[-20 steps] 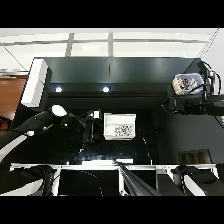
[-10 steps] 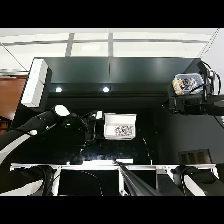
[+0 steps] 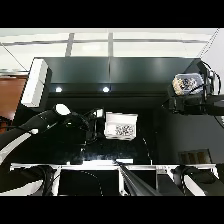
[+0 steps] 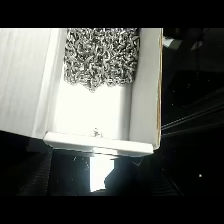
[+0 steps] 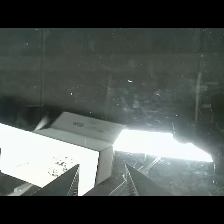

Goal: Fold the box and place the chain.

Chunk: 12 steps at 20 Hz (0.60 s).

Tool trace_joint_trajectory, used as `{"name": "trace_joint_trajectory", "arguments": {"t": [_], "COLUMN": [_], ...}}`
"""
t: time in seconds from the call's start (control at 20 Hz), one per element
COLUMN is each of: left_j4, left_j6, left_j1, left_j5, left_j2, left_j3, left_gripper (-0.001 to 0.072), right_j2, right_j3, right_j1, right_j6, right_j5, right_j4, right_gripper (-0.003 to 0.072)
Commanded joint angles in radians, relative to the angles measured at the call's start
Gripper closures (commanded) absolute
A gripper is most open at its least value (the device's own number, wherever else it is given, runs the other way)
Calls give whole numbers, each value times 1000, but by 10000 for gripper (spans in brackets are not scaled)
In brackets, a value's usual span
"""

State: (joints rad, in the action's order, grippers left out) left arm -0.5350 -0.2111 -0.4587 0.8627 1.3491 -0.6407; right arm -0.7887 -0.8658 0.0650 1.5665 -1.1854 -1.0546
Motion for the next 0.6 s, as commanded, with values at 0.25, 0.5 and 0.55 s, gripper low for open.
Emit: {"name": "trace_joint_trajectory", "arguments": {"t": [0.25,0.5,0.55], "left_j4": [-6,-7,-6], "left_j6": [-29,-28,-28], "left_j1": [-54,-74,-68], "left_j5": [-50,-51,-50], "left_j2": [3,6,6], "left_j3": [-17,-18,-18], "left_gripper": [9,9,9], "right_j2": [1,1,1], "right_j3": [0,0,0], "right_j1": [0,0,0], "right_j6": [0,0,0], "right_j5": [0,-1,-2], "right_j4": [8,8,9], "right_gripper": [333,332,333]}}
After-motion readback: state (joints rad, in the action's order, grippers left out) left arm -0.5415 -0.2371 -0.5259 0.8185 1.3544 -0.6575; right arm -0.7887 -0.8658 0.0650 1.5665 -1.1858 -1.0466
